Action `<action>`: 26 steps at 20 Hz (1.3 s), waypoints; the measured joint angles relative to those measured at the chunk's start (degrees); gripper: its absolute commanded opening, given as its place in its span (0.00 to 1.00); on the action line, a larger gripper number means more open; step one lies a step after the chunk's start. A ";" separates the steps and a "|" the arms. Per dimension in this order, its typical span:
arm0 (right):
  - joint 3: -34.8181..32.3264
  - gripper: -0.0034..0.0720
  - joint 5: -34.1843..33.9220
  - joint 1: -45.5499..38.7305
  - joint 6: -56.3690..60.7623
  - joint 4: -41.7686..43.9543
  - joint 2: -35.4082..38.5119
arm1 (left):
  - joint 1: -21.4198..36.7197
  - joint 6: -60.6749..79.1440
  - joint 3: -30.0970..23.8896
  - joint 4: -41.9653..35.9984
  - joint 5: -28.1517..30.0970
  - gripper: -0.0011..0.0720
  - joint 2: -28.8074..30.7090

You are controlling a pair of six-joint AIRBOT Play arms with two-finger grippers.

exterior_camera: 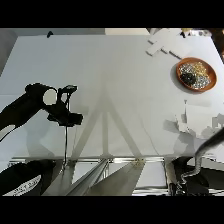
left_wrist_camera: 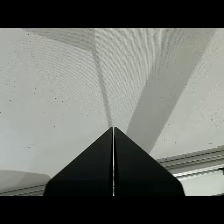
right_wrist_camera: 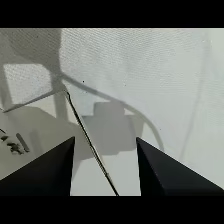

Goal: Fold the box and place the chain.

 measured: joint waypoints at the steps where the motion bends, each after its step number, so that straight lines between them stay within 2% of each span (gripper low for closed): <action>1: 0.00 0.42 -0.33 -0.04 -0.81 0.15 -0.44 | 0.00 0.02 0.00 0.00 0.02 0.03 0.00; 6: 0.02 0.41 -2.78 -0.07 -4.63 3.02 -1.64 | 0.00 0.00 0.00 0.00 0.00 0.03 0.00; 7: 0.02 0.34 -3.06 -0.07 -5.25 3.39 -1.95 | 0.00 0.00 0.02 0.00 0.02 0.03 0.00; 8: 0.02 0.18 -3.10 -0.07 -5.86 3.52 -2.19 | 0.00 0.00 0.00 0.00 0.00 0.03 0.00; 9: 0.02 0.08 -3.10 0.02 -6.29 3.89 -2.38 | 0.00 0.02 0.00 0.00 0.02 0.03 0.00; 14: 0.02 0.07 0.35 3.82 -14.23 6.29 -1.49 | 0.00 0.00 0.00 0.00 0.00 0.03 0.00; 19: -0.85 0.07 2.80 13.33 -22.58 17.99 5.14 | 0.00 0.02 0.00 0.00 0.02 0.03 0.00; 22: -4.96 0.07 2.73 20.22 -25.07 27.08 11.02 | 0.00 0.00 0.02 0.00 0.00 0.03 0.00; 26: -14.19 0.07 -0.63 29.88 -26.84 37.22 21.29 | 0.00 2.43 0.00 0.59 0.00 0.03 0.00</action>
